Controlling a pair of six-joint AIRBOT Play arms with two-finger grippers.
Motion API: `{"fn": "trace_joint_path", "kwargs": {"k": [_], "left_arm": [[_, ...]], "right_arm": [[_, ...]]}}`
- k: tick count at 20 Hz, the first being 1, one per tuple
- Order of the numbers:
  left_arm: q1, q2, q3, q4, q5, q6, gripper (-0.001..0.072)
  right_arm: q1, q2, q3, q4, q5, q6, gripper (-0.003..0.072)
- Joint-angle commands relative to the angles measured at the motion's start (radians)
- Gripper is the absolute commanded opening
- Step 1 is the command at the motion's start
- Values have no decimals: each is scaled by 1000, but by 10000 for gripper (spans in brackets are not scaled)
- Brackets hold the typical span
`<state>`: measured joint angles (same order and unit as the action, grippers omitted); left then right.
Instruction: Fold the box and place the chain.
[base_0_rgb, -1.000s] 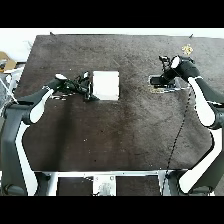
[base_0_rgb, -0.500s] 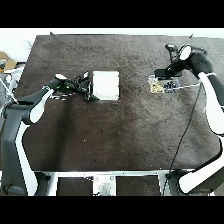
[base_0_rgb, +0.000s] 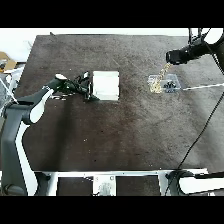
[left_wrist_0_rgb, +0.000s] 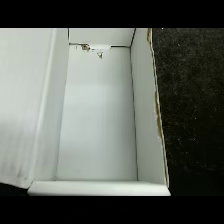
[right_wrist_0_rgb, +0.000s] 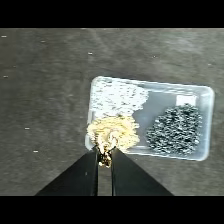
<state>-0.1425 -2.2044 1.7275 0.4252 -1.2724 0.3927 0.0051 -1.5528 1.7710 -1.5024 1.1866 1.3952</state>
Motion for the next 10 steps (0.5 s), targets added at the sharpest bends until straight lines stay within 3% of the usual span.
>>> {"fn": "trace_joint_path", "kwargs": {"k": [1, 9, 10], "left_arm": [[1, 1, 1, 0, 0, 0, 275], [1, 1, 1, 0, 0, 0, 275], [1, 1, 1, 0, 0, 0, 275]], "right_arm": [[3, -31, -47, -50, -74, 15, 3], [5, -245, -168, -27, -204, 92, 5], [4, -270, -168, -12, -203, 92, 36]]}}
